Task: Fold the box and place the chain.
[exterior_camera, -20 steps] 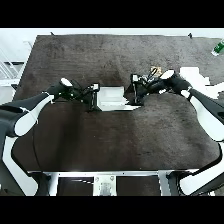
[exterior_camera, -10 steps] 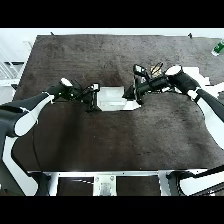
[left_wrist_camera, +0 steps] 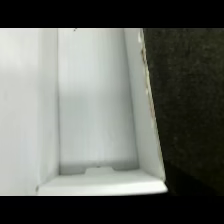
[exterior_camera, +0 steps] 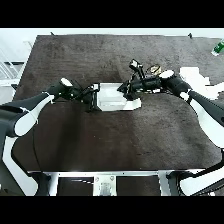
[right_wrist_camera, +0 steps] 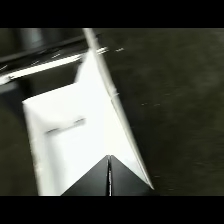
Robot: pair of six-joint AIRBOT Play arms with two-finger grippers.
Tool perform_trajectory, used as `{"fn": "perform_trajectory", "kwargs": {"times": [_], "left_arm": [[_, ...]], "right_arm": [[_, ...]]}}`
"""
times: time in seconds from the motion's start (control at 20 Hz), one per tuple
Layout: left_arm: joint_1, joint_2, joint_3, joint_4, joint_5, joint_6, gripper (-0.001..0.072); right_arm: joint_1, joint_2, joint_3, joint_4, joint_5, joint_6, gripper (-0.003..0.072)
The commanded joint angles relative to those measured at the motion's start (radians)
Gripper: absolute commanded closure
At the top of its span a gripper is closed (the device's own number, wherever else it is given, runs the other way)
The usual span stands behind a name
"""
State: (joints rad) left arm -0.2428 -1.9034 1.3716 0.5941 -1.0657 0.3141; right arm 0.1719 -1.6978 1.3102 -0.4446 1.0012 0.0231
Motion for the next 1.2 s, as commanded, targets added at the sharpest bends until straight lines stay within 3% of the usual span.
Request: {"fn": "perform_trajectory", "kwargs": {"times": [0.0,0.45,0.9,0.95,1.15], "left_arm": [[0.000,0.000,0.000,0.000,0.001,0.000,0.0287],[0.000,0.000,0.000,0.000,0.001,0.000,0.0287],[0.000,0.000,0.000,0.000,0.002,0.000,0.0287],[0.000,0.000,0.000,0.000,0.002,0.000,0.0287],[0.000,0.000,0.000,0.000,0.002,0.000,0.0287]], "right_arm": [[-0.004,-0.002,-0.001,0.025,-0.094,0.046,0.0674],[-0.005,-0.089,-0.001,0.021,-0.121,0.146,0.0674],[-0.005,-0.098,0.017,-0.023,-0.106,0.156,0.0663],[-0.005,-0.091,0.032,-0.023,-0.085,0.156,0.0625],[-0.010,0.024,0.043,-0.068,-0.038,0.156,0.0604]]}}
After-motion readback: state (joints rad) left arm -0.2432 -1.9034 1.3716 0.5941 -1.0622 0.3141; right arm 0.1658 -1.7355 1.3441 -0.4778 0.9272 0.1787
